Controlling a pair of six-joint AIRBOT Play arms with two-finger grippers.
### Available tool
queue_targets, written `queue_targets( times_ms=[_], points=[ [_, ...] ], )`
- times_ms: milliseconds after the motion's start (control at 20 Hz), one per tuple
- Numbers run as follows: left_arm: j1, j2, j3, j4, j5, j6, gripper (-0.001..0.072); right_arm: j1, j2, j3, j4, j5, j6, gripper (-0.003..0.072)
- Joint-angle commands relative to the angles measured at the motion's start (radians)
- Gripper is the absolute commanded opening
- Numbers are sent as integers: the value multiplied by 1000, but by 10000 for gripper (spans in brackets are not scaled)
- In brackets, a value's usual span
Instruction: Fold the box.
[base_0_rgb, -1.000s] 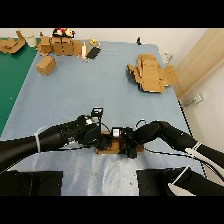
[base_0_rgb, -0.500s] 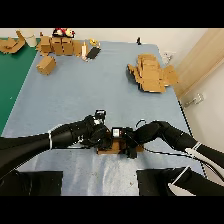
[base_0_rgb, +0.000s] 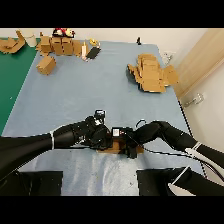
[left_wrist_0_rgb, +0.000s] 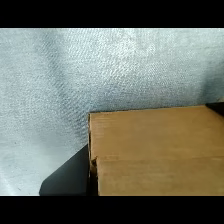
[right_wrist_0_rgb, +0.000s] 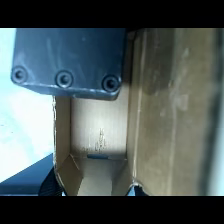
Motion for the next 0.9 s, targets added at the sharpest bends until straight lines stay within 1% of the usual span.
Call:
queue_targets(
  times_ms=[0, 150, 200, 250, 300, 500, 700, 850],
  points=[
    [-3, -1, 1, -24, 11, 2, 13, 0, 0, 0, -1, 2, -2, 504],
    [-3, -1, 1, -39, 11, 2, 14, 0, 0, 0, -1, 2, -2, 505],
    [-3, -1, 1, -40, 11, 3, 90, 0, 0, 0, -1, 2, -2, 505],
    [-3, -1, 1, -45, 11, 3, 428, 0, 0, 0, -1, 2, -2, 504],
    [-3, -1, 1, -54, 9, 3, 572, 0, 0, 0, -1, 2, -2, 505],
    [-1, 21, 1, -60, 9, 4, 578, 0, 0, 0, -1, 2, -2, 505],
    [-1, 73, 1, -45, 6, 4, 578, 0, 0, 0, -1, 2, -2, 505],
    [-1, 110, 1, -26, -31, 4, 577, 0, 0, 0, -1, 2, -2, 505]
  ],
)
